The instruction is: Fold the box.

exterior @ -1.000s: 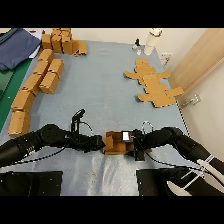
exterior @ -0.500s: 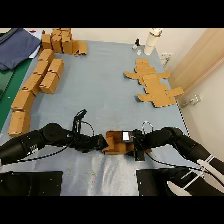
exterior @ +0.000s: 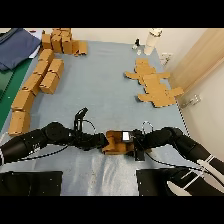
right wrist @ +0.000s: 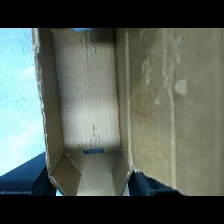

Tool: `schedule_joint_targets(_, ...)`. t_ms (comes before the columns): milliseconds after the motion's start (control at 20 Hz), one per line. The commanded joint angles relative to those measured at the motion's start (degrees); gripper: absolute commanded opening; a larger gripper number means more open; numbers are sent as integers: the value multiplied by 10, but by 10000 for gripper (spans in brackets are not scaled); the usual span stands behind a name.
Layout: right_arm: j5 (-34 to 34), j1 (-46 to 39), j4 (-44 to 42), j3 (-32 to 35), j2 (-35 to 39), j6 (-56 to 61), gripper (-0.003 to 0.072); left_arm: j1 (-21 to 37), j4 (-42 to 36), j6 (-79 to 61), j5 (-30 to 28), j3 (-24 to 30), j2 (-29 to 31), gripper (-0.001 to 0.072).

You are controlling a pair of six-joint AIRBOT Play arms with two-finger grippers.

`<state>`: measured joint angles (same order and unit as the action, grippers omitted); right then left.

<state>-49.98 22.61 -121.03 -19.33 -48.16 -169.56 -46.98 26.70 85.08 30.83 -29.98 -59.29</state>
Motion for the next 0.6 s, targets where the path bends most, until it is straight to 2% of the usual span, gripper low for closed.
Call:
schedule_joint_targets(0, 0, 0, 0, 0, 0, 0, 512, -14, 25, 33, -7, -8, -5, 572)
schedule_joint_targets(250, 0, 0, 0, 0, 0, 0, 512, -75, 284, 272, 11, -82, -47, 572)
schedule_joint_targets(400, 0, 0, 0, 0, 0, 0, 512, -98, 365, 358, 42, -130, -84, 572)
schedule_joint_targets(550, 0, 0, 0, 0, 0, 0, 512, -102, 425, 416, 98, -174, -114, 572)
